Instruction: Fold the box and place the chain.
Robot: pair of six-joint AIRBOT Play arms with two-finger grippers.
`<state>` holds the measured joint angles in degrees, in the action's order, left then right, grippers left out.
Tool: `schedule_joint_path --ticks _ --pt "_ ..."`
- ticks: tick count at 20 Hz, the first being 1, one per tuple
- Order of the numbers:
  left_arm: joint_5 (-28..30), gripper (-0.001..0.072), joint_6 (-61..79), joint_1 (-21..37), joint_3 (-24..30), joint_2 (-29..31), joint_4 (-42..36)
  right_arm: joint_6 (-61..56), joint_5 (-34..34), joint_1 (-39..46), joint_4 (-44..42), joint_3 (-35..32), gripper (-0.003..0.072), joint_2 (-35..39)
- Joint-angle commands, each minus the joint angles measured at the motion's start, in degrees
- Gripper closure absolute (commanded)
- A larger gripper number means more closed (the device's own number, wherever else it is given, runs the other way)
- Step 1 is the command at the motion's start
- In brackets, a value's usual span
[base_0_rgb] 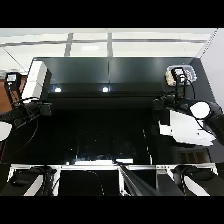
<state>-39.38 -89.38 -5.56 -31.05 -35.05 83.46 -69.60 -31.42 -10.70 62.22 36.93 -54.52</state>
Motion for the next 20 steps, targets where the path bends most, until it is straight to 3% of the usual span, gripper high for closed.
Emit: schedule_joint_path --ticks 1,13,17,19,20 --pt "0.0 0.0679 0.0 0.0 0.0 0.0 0.0 0.0 0.0 0.0 0.0 0.0 0.0662 0.0" --pt "0.0 0.0679 0.0 0.0 0.0 0.0 0.0 -0.1 0.1 0.0 -0.2 0.0 0.0662 0.0" --pt "1.3 0.0679 0.0 -0.1 0.0 0.0 -1.6 0.0 1.0 0.0 -7.3 0.0 0.0662 0.0" --pt "3.5 0.0679 0.0 -0.1 0.0 0.0 -2.6 0.0 5.0 -0.1 -8.3 0.0 0.0661 -0.1" --pt "4.5 0.0679 0.0 -0.1 0.0 0.0 -3.0 0.0 7.2 0.0 -7.8 0.0 0.0527 -0.1"
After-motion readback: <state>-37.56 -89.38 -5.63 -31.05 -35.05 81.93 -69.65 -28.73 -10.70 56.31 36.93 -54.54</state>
